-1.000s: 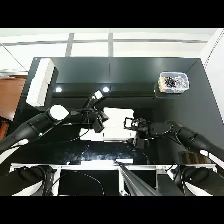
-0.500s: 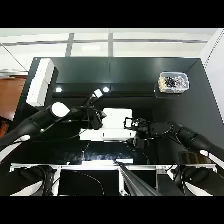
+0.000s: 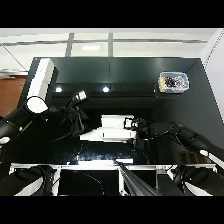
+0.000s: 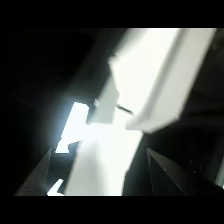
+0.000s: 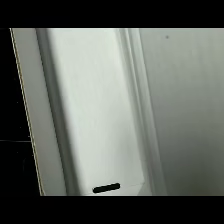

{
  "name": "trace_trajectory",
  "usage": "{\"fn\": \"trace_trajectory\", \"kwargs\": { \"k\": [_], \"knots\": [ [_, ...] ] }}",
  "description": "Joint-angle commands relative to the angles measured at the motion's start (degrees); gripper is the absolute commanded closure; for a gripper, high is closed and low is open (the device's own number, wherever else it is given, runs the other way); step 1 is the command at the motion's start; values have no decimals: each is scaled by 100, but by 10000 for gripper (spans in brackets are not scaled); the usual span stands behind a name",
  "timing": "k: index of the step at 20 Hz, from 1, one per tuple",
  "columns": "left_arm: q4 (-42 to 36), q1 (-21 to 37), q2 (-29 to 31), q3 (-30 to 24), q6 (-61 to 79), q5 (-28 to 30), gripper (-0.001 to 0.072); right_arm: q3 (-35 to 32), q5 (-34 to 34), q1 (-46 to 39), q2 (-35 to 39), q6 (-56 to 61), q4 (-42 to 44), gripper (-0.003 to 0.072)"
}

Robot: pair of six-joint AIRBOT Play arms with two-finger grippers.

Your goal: Fold the box and place the chain.

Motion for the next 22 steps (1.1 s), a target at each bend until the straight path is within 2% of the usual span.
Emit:
{"fn": "trace_trajectory", "kwargs": {
  "k": [1, 4, 8, 11, 13, 16, 17, 21, 22],
  "knots": [
    [181, -153, 35, -402, 1447, -7, 4, -2, 11, 7, 0, 4, 7, 208],
    [-280, -612, -24, -713, 1683, 1119, 27, -2, 11, 7, 0, 4, 9, 208],
    [-289, -1067, -256, -774, 1781, 1888, 27, -2, 9, 7, 0, 4, 9, 208],
    [-396, -1211, -483, -774, 1784, 1875, 34, -2, 7, 7, 0, 9, 9, 208],
    [-417, -1296, -507, -772, 1784, 1895, 176, -2, 9, 7, 0, 7, 9, 208],
    [-415, -1318, -507, -767, 1781, 1919, 250, -2, 9, 7, 0, 9, 9, 208],
    [-420, -1320, -507, -767, 1781, 1912, 318, -2, 9, 7, 0, 9, 9, 208],
    [-739, -1331, -507, -767, 1888, 1915, 326, -2, 9, 7, 0, 9, 9, 208],
    [-780, -1331, -507, -767, 1888, 1915, 383, -2, 9, 7, 0, 9, 9, 208]
  ]
}}
